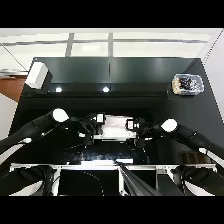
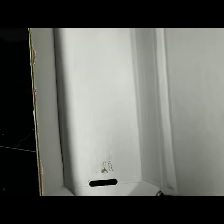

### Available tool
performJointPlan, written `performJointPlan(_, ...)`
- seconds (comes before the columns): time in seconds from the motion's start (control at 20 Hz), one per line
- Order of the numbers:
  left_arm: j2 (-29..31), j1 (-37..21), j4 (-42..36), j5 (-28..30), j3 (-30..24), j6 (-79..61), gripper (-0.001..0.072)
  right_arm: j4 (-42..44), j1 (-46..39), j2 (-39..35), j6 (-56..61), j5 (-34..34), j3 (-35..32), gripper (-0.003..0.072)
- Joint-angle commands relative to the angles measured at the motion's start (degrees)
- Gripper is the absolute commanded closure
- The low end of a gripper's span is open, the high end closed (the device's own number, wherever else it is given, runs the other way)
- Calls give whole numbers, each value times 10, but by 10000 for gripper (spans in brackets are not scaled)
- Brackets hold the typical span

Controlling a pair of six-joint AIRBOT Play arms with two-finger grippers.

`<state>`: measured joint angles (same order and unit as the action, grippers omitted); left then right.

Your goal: Fold the box and place the chain.

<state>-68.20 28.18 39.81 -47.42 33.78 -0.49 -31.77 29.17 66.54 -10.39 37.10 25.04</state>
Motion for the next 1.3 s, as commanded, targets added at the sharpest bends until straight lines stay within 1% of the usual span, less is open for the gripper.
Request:
performJointPlan(0.0, 59, -47, 80, -6, 1, 114, 687, 0, 0, 0, -1, 1, 0, 276)
performJointPlan(0.1, 101, -108, 82, -26, 1, 173, 687, 0, 0, 0, -1, 1, 0, 276)
performJointPlan(0.2, 124, -184, 82, -48, 0, 301, 687, 0, 0, 0, -1, 1, 0, 276)
performJointPlan(0.25, 124, -224, 82, -64, 0, 383, 686, -1, 0, 0, -1, 1, 0, 276)
performJointPlan(0.35, 114, -295, 76, -127, -4, 555, 684, -1, 0, 0, -1, 1, 0, 276)
performJointPlan(0.4, 106, -318, 80, -162, -4, 582, 685, -1, 0, 0, -1, 1, 0, 276)
performJointPlan(0.45, 97, -334, 86, -180, -4, 580, 685, -1, 0, 0, -1, 1, 0, 276)
performJointPlan(0.5, 87, -346, 91, -181, -7, 609, 686, -1, 0, 0, -1, 1, 0, 276)
performJointPlan(0.6, 64, -355, 89, -153, -23, 678, 685, -1, 0, 0, -1, 1, 0, 276)
performJointPlan(0.65, 53, -353, 87, -141, -32, 680, 683, -1, 0, 0, -1, 1, 0, 276)
performJointPlan(0.8, 3, -336, 81, -148, -50, 678, 684, -1, 0, 0, -1, 1, 0, 276)
performJointPlan(0.9, -24, -317, 39, -151, -57, 646, 684, -1, 0, 0, -1, 1, 0, 276)
performJointPlan(1.05, -36, -278, -20, -126, -60, 612, 686, -1, 0, 0, -1, 1, 0, 276)
performJointPlan(1.15, -37, -259, -27, -104, -60, 612, 686, -1, 0, 0, -1, 1, 0, 276)
performJointPlan(1.25, -37, -244, -29, -96, -60, 612, 686, -1, 0, 0, -1, 1, 0, 275)
